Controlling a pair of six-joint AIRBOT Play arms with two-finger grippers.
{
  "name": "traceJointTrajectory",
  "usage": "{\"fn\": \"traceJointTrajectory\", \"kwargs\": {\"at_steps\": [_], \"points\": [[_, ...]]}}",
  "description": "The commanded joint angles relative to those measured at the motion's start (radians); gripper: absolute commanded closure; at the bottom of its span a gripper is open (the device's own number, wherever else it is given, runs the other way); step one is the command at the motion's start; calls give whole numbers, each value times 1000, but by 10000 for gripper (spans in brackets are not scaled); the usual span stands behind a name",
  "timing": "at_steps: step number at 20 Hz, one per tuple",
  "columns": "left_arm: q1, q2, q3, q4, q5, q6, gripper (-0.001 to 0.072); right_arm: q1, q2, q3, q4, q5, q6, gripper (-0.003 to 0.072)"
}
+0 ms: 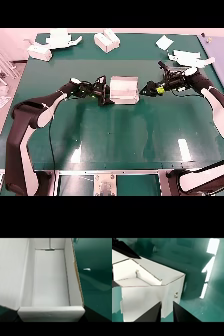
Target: Fold the box and place the chain.
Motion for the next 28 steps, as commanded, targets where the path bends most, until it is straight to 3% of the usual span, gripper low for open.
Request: {"fn": "traceJointTrajectory", "kwargs": {"at_steps": [1,2,8,10,15,19,20,28], "points": [[1,0,1,0,0,0,311,3,3,7,27,15,9,460],[1,0,1,0,0,0,312,6,3,7,42,15,8,396],[1,0,1,0,0,0,312,35,2,7,29,-4,8,388],[1,0,1,0,0,0,312,45,2,7,29,-4,9,348],[1,0,1,0,0,0,312,61,2,19,-3,-15,9,348],[1,0,1,0,0,0,312,76,2,82,-127,-14,73,346],[1,0,1,0,0,0,312,75,2,92,-134,-14,75,310],[1,0,1,0,0,0,312,78,-21,93,-163,-14,119,306]]}}
